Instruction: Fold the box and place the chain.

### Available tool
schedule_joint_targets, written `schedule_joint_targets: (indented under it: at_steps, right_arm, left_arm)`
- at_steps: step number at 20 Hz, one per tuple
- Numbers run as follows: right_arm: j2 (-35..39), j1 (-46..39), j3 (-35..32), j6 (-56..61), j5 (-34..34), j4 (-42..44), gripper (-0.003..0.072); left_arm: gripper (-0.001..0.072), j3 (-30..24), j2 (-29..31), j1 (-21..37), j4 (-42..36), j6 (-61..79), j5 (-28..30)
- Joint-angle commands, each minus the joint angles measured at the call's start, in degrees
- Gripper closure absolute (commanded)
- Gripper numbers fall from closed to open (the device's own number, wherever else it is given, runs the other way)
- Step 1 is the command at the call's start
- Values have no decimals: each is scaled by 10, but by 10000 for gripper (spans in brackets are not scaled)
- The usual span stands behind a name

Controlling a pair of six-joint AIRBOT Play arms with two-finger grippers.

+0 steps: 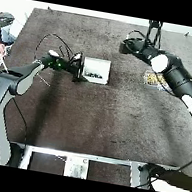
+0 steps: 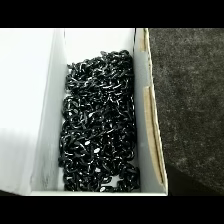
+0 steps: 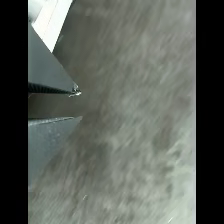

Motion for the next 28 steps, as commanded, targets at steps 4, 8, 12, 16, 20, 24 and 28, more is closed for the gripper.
schedule_joint_targets:
  at_steps: [4,8,12,16,20,24,28]
  right_arm:
    - [-114,-113,78,-455,206,419,535]
    - [-195,-121,121,-520,270,454,535]
    - [-242,-119,134,-543,296,469,535]
    - [-264,-105,134,-580,312,469,534]
    - [-263,-88,134,-677,333,482,534]
    - [-263,-75,134,-739,405,492,504]
    - [-263,-63,134,-753,424,463,503]
  left_arm:
    - [533,0,0,0,0,0,0]
    - [533,0,0,0,0,0,0]
    - [533,0,0,0,0,0,0]
    - [533,0,0,0,0,0,0]
    - [533,0,0,0,0,0,0]
    - [533,0,0,0,0,0,0]
    - [533,0,0,0,0,0,0]
